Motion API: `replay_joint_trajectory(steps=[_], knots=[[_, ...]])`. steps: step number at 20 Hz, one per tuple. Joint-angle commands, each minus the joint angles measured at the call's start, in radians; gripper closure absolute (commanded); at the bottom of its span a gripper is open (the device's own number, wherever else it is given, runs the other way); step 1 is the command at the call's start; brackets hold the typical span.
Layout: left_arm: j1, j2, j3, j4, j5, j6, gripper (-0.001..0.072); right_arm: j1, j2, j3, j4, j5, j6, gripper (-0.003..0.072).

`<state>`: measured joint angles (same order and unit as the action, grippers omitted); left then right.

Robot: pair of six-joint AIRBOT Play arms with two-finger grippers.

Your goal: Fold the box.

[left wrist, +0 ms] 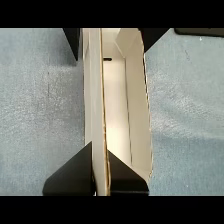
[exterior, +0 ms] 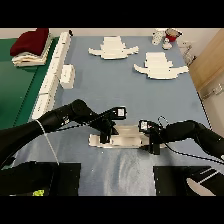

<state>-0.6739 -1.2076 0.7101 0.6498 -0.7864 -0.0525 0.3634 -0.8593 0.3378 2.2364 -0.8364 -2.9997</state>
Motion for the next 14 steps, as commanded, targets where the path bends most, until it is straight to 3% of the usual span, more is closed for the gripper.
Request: replay_joint_trajectory(steps=[1, 2, 4, 6, 7, 13, 14], knots=[[0.000, 0.000, 0.000, 0.000, 0.000, 0.000, 0.0696, 0.003, -0.016, -0.003, 0.005, 0.017, -0.004, 0.0000], [0.000, 0.000, 0.000, 0.000, 0.000, 0.000, 0.0696, 0.006, -0.017, -0.003, 0.005, 0.017, -0.004, 0.0000], [0.000, 0.000, 0.000, 0.000, 0.000, 0.000, 0.0696, 0.006, -0.021, -0.003, 0.004, 0.009, -0.004, 0.0114], [0.000, 0.000, 0.000, 0.000, 0.000, 0.000, 0.0696, 0.006, -0.028, -0.003, -0.002, 0.008, -0.004, 0.0128], [0.000, 0.000, 0.000, 0.000, 0.000, 0.000, 0.0696, 0.006, -0.032, -0.003, -0.003, 0.006, -0.004, 0.0174], [0.000, 0.000, 0.000, 0.000, 0.000, 0.000, 0.0696, 0.011, -0.035, -0.003, -0.004, -0.017, -0.004, 0.0185], [0.000, 0.000, 0.000, 0.000, 0.000, 0.000, 0.0696, 0.017, -0.035, -0.003, -0.010, -0.018, -0.004, 0.0270]])
